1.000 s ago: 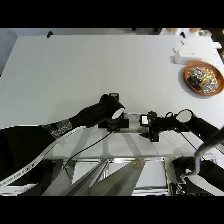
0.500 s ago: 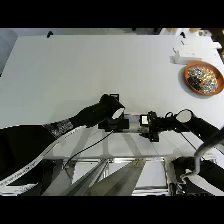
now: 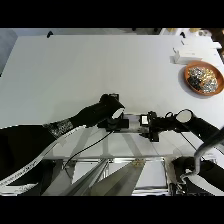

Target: Fold the box and place the chain.

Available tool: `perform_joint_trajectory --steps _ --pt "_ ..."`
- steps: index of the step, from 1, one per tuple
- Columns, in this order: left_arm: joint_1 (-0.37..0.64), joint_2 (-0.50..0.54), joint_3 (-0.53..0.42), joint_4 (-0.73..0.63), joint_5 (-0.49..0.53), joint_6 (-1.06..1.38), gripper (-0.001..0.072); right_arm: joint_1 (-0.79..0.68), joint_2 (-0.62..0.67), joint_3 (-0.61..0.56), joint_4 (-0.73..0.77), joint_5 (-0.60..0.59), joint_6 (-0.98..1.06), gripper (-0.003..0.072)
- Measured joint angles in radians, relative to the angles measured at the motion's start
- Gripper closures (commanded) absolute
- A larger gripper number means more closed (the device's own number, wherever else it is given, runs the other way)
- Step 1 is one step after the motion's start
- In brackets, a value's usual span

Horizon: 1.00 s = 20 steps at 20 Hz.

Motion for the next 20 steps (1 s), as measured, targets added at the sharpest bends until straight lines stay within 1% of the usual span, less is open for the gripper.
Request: perform_joint_trajectory --steps 4,8,9,10,11,12,14,16,18,20 --pt "0.012 0.048 0.000 -0.008 -0.035 0.101 0.0350 0.000 0.000 0.000 0.000 0.000 0.000 0.0280" --pt "0.045 0.165 0.000 -0.008 -0.119 0.258 0.0342 0.000 0.000 0.000 0.000 0.000 0.000 0.0280" --pt "0.057 0.204 -0.001 -0.008 -0.146 0.300 0.0270 0.000 0.000 0.000 0.000 0.000 0.000 0.0280" --pt "0.070 0.248 -0.004 -0.007 -0.169 0.347 0.0090 0.000 0.000 0.000 0.000 0.000 0.000 0.0280" --pt "0.081 0.292 -0.012 -0.007 -0.180 0.401 0.0013 0.000 0.000 0.000 0.000 0.000 0.000 0.0280" --pt "0.090 0.345 -0.028 -0.006 -0.192 0.482 0.0013 0.000 0.000 0.000 0.000 0.000 0.000 0.0280" --pt "0.101 0.456 -0.091 -0.005 -0.197 0.698 0.0013 0.000 0.000 0.000 0.000 0.000 0.000 0.0280" --pt "0.126 0.582 -0.208 -0.024 -0.136 0.973 0.0013 0.000 0.000 0.000 0.000 0.000 0.000 0.0280" --pt "0.184 0.693 -0.361 -0.109 -0.016 1.288 0.0014 0.000 0.000 0.000 0.000 0.000 0.000 0.0280" --pt "0.271 0.757 -0.518 -0.260 0.126 1.657 0.0013 0.000 0.000 0.000 0.000 0.000 0.000 0.0280"
